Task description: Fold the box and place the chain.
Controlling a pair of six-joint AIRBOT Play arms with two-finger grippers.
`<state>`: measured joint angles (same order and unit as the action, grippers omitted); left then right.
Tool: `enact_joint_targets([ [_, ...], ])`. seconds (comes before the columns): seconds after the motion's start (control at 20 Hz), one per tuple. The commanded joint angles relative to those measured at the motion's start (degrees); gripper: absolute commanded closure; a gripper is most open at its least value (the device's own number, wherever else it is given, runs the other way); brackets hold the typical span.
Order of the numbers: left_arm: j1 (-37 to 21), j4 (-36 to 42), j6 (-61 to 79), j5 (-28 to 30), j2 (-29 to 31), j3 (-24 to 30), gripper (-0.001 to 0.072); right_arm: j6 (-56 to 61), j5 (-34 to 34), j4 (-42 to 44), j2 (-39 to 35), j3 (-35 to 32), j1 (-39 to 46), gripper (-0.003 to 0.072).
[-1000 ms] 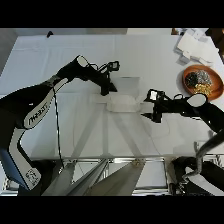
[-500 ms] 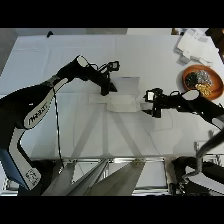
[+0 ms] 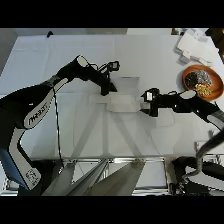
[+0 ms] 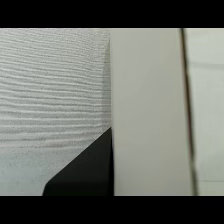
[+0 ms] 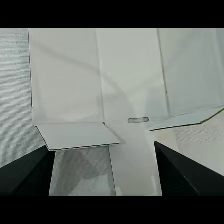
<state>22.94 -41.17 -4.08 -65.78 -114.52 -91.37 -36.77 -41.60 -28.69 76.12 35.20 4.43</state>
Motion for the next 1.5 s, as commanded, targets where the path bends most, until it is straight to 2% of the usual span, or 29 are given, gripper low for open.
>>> enact_joint_targets([
  [0.0, 0.02, 0.0, 0.0, 0.0, -0.04, 0.02, 0.0703, -2.32, -0.22, 0.81, 1.68, 0.02, -1.14, -0.0023],
  [0.4, 0.0, -0.02, 0.0, 0.0, -0.04, 0.02, 0.0703, -1.53, -0.72, 12.04, 2.21, 0.02, -1.33, -0.0023],
  [0.7, 0.02, 0.0, 0.0, 0.0, -0.04, 0.0, 0.0703, 8.61, 6.6, 11.65, 2.21, 0.02, -1.31, -0.0023],
  [0.85, 0.02, -0.02, 0.0, 0.0, -0.04, 0.02, 0.0703, 11.47, 6.71, 11.1, 2.21, 0.02, -1.33, -0.0023],
  [1.1, 0.0, -0.02, 0.0, 0.0, -0.04, 0.02, 0.0703, 22.01, 6.78, 5.11, 2.21, 0.02, -1.33, -0.0023],
  [1.45, 0.02, -0.02, 0.0, 0.0, -0.04, 0.0, 0.0703, 21.49, 5.9, 8.39, 2.25, 1.36, -1.33, -0.0023],
])
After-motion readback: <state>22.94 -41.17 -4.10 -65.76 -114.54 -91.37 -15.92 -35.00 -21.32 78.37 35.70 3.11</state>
